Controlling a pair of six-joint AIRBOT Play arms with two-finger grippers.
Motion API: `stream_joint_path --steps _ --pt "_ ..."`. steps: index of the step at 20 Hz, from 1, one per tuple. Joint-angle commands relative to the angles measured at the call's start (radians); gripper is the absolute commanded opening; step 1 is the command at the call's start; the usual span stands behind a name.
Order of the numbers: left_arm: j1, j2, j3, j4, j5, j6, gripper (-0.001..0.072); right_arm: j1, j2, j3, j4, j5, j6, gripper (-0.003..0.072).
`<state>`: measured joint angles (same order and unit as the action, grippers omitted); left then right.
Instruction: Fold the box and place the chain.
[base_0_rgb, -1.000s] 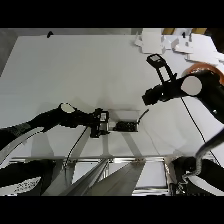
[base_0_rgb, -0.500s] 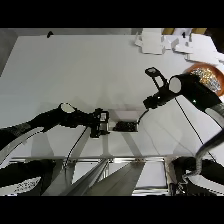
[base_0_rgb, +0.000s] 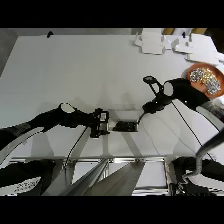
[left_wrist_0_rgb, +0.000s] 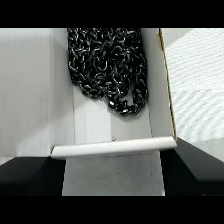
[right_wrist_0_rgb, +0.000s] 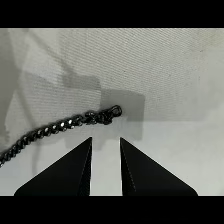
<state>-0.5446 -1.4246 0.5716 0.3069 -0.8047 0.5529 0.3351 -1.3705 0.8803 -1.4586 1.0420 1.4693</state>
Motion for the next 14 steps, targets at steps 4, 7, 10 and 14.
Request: stream_joint_path --steps 4,7,10,14 --pt "0.001 0.001 0.0 0.0 0.0 0.0 0.0208 0.0 -0.016 -0.004 0.005 -0.061 -0.015 0.0198" --pt "0.001 0.001 0.0 0.0 0.0 0.0 0.0208 0.0 -0.016 -0.004 0.004 -0.085 -0.015 0.0197" --pt "0.001 0.001 0.0 0.0 0.0 0.0 0.0208 0.0 -0.016 -0.004 0.004 -0.077 -0.013 0.019" --pt "0.001 0.001 0.0 0.0 0.0 0.0 0.0208 0.0 -0.03 -0.005 0.004 -0.061 -0.01 0.0172"
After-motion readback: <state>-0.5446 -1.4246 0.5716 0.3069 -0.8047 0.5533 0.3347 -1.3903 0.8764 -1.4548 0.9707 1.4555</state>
